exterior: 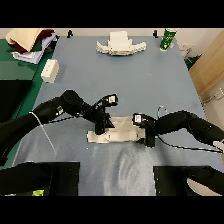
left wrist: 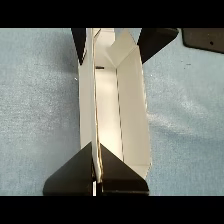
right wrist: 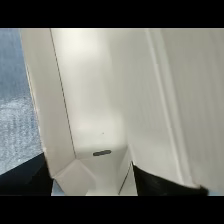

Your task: Fold the box.

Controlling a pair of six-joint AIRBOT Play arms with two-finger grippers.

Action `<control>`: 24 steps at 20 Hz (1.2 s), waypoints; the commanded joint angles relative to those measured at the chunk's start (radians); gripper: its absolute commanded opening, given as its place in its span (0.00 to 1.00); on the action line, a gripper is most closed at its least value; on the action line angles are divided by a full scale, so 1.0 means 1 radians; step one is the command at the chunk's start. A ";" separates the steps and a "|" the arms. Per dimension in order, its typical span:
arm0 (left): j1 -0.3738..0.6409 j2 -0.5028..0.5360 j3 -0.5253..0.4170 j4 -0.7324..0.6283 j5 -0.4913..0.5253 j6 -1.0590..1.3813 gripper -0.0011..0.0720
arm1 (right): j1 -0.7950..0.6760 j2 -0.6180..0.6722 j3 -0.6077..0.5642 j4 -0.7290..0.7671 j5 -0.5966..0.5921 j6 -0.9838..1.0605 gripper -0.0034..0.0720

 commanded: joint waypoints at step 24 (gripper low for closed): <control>0.000 -0.001 0.000 0.000 0.000 0.000 0.03 | 0.014 -0.021 -0.006 -0.008 0.043 0.001 0.99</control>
